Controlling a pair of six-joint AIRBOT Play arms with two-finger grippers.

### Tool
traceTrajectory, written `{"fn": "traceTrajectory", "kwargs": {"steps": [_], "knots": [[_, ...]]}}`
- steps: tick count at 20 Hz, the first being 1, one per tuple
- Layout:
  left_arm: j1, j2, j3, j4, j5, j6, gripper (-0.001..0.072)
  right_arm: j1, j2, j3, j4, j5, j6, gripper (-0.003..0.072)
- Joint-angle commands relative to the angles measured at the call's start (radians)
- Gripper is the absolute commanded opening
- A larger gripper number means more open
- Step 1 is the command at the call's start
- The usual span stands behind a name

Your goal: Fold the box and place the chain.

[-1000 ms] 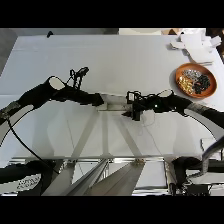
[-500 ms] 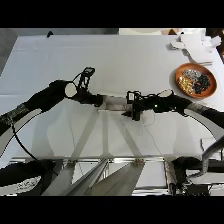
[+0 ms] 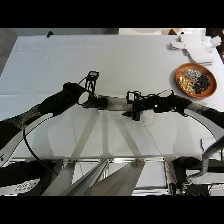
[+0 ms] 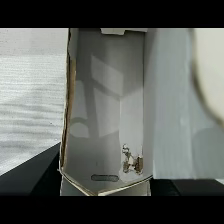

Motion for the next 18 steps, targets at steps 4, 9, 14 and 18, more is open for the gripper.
{"fn": "traceTrajectory", "kwargs": {"steps": [4,9,14,18], "knots": [[-0.037,-0.043,0.007,0.066,-0.008,-0.152,0.0327,0.0,-0.001,0.001,0.0,0.0,0.0,0.0387],[-0.037,-0.049,0.008,0.032,0.002,-0.205,0.0003,0.0,-0.001,0.001,0.0,0.0,0.0,0.0387],[-0.033,-0.039,0.008,0.032,0.001,-0.204,0.0178,0.0,-0.001,0.001,0.0,0.0,0.0,0.0387],[-0.026,0.023,0.008,0.028,-0.007,-0.157,0.0636,0.0,-0.001,0.001,0.0,0.0,0.0,0.0387]]}}
